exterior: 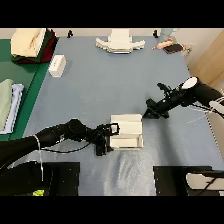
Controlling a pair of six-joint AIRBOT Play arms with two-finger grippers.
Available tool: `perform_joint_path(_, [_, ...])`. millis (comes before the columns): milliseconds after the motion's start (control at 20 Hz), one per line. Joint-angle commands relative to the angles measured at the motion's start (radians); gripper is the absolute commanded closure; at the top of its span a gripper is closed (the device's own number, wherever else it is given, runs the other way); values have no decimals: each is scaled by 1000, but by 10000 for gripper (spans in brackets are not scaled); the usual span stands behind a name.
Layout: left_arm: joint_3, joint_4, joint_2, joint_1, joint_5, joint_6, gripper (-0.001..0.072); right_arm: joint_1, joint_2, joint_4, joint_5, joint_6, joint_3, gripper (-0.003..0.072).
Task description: Fold the box.
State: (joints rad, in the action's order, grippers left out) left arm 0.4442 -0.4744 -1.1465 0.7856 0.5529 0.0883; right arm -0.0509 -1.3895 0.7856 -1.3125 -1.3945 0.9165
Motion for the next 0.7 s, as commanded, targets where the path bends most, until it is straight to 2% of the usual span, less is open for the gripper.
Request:
perform_joint_path(0, [0,0,0,0,0,0,286,26,-145,-340,-57,259,1,685])
perform_joint_path(300, [0,0,0,0,0,0,286,-110,-120,-329,-185,421,2,685])
perform_joint_path(500, [0,0,-1,0,0,0,285,-205,-14,-206,-172,428,0,685])
perform_joint_path(650, [0,0,-1,0,0,0,285,-296,99,-43,-81,427,-12,686])
